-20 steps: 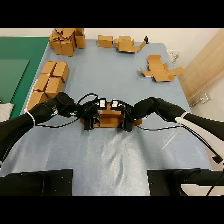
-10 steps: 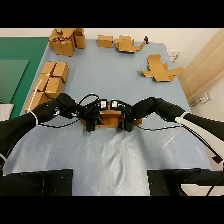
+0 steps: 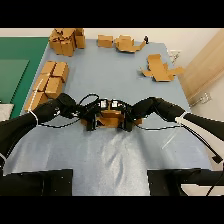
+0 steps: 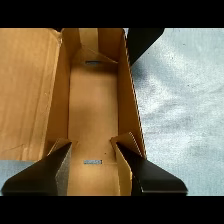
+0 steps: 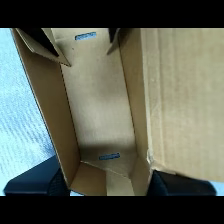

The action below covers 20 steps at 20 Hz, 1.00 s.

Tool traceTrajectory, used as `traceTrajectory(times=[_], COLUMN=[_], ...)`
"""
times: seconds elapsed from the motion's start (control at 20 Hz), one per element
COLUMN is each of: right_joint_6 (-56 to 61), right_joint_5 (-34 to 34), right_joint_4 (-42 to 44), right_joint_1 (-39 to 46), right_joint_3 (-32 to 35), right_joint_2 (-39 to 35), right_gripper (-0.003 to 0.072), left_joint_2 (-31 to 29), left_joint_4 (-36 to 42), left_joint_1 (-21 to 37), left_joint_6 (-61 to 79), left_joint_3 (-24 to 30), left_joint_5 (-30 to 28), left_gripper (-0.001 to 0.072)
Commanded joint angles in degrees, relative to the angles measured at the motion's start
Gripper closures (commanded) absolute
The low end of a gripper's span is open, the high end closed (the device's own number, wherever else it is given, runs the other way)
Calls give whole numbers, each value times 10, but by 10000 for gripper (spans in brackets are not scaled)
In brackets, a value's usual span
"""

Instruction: Fold the box.

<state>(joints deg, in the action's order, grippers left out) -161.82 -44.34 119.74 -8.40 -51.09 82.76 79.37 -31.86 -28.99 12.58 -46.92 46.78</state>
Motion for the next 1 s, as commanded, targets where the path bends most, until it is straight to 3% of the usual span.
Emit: traceTrajectory(times=[0.0, 0.2, 0.4, 0.7, 0.75, 0.8, 0.95], right_joint_6=[0, 0, 0, 0, 0, 0, 0], right_joint_5=[-4, -12, -13, -13, -13, -13, -13], right_joint_4=[0, 0, 0, 0, 0, 0, 0], right_joint_1=[0, 0, 0, 0, 0, 0, 0], right_joint_3=[0, 0, 0, 0, 0, 0, 0], right_joint_2=[0, 0, 0, 0, 0, 0, 0], right_gripper=[190, 190, 190, 242, 242, 242, 242], left_joint_2=[0, -5, -57, -186, -205, -220, -238], left_joint_4=[-2, -3, -25, -262, -293, -312, -308], left_joint_1=[1, 2, 10, 73, 92, 116, 214], left_joint_6=[-2, -2, -29, -305, -347, -386, -468], left_joint_3=[0, 0, 0, 1, 1, 5, 34], left_joint_5=[-2, -3, -10, 103, 114, 116, 120], left_gripper=[191, 198, 198, 199, 219, 344, 362])
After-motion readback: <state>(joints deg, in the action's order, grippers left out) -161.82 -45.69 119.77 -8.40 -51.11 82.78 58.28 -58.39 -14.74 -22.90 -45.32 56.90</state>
